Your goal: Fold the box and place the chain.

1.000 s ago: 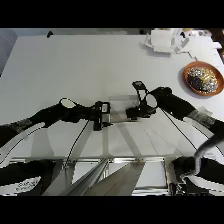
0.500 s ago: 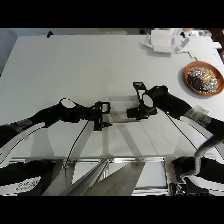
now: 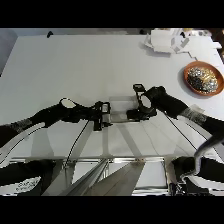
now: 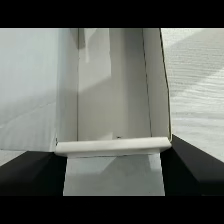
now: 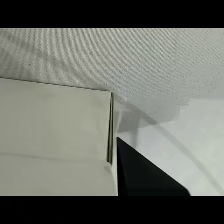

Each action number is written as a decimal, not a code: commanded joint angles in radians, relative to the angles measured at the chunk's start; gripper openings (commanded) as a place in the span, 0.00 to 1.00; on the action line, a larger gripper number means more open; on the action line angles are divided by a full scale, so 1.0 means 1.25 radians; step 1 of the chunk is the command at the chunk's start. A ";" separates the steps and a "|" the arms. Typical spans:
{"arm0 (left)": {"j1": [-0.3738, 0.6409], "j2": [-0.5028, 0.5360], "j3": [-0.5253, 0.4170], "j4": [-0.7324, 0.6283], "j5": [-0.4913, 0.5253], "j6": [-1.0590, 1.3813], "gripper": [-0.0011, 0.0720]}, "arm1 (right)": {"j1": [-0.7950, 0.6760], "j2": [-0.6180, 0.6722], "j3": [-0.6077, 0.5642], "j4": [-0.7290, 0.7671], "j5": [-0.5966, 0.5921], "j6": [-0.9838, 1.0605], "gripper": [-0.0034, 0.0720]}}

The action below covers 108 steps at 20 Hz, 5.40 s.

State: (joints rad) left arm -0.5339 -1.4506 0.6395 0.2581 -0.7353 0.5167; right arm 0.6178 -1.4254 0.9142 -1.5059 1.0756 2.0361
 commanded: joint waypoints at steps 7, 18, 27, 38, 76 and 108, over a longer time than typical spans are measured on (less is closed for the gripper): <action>0.000 0.000 0.000 0.000 -0.001 -0.001 0.17 | 0.000 -0.007 0.001 -0.004 -0.010 0.005 0.07; 0.000 0.000 0.000 0.000 -0.001 -0.001 0.17 | -0.031 0.227 0.017 -0.014 0.175 -0.209 0.50; 0.000 0.000 0.000 0.000 -0.001 -0.001 0.17 | -0.541 0.239 0.145 -0.070 0.048 -0.377 0.37; 0.000 0.000 0.000 0.000 -0.001 -0.001 0.17 | -0.790 -0.155 0.393 -0.067 -0.023 -0.400 0.33; 0.000 0.000 0.000 0.000 -0.002 -0.001 0.17 | -0.789 0.191 0.393 0.191 0.204 -0.568 0.07; 0.000 0.000 0.000 0.001 -0.001 0.000 0.17 | 0.020 0.251 0.073 0.288 -0.088 -0.525 0.07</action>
State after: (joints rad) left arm -0.5335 -1.4506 0.6395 0.2581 -0.7372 0.5159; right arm 0.6090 -1.0683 1.0946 -1.1416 1.0969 1.3815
